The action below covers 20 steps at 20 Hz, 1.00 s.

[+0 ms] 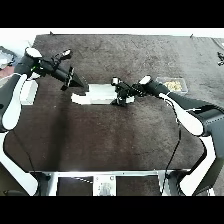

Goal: Fold the box and place the chain.

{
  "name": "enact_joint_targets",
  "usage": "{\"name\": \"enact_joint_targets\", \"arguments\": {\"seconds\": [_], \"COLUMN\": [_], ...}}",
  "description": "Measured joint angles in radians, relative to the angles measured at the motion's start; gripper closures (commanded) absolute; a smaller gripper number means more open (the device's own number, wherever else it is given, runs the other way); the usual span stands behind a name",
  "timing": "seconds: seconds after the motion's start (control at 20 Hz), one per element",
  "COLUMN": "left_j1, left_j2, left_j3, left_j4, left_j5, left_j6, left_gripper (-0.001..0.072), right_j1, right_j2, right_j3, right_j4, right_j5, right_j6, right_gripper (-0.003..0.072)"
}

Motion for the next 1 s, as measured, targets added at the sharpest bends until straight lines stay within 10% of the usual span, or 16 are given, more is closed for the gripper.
{"name": "enact_joint_targets", "arguments": {"seconds": [0.45, 1.0], "left_j1": [-0.052, -0.179], "left_j2": [0.294, 0.222], "left_j3": [-0.430, -0.382], "left_j4": [-0.051, 0.029], "left_j5": [0.336, 0.509], "left_j6": [0.162, -0.100], "left_gripper": [0.0703, 0.0700], "right_j1": [0.000, 0.000], "right_j2": [0.000, 0.000], "right_j3": [0.000, 0.000], "right_j4": [0.000, 0.000], "right_j5": [0.000, 0.000], "right_j6": [0.000, 0.000], "right_gripper": [0.0084, 0.0084]}}
